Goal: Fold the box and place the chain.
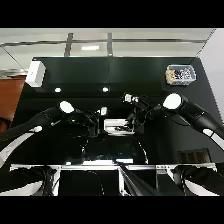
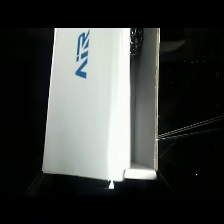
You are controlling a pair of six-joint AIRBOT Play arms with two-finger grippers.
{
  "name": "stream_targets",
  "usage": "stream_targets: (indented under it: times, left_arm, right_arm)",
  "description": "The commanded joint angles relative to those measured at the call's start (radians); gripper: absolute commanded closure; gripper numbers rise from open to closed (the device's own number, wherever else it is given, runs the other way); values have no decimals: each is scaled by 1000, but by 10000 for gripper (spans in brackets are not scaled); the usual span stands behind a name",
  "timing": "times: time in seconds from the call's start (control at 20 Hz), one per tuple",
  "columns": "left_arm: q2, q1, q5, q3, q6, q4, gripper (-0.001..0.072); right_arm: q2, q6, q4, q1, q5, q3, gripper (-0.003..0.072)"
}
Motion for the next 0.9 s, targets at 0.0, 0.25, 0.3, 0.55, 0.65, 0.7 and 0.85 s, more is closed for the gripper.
stream_targets:
  times: [0.0,0.25,0.3,0.55,0.65,0.7,0.85]
  left_arm:
    - [-1,0,1,1,2,-1,377]
    - [-1,0,1,1,2,-1,377]
    - [-1,0,1,1,2,0,377]
    - [-1,0,1,1,2,0,377]
    - [-1,0,1,1,2,-1,377]
    - [-1,0,1,1,2,0,377]
    - [-1,0,1,1,2,-1,377]
  right_arm:
    - [-1,10,-3,1,7,0,474]
    - [-1,10,-28,2,7,-1,350]
    - [-1,11,-28,1,7,-1,351]
    - [-1,11,-29,2,26,-1,351]
    - [-1,11,-29,2,27,-8,351]
    - [-2,11,-29,2,28,-13,351]
    - [-2,15,-29,2,31,-17,351]
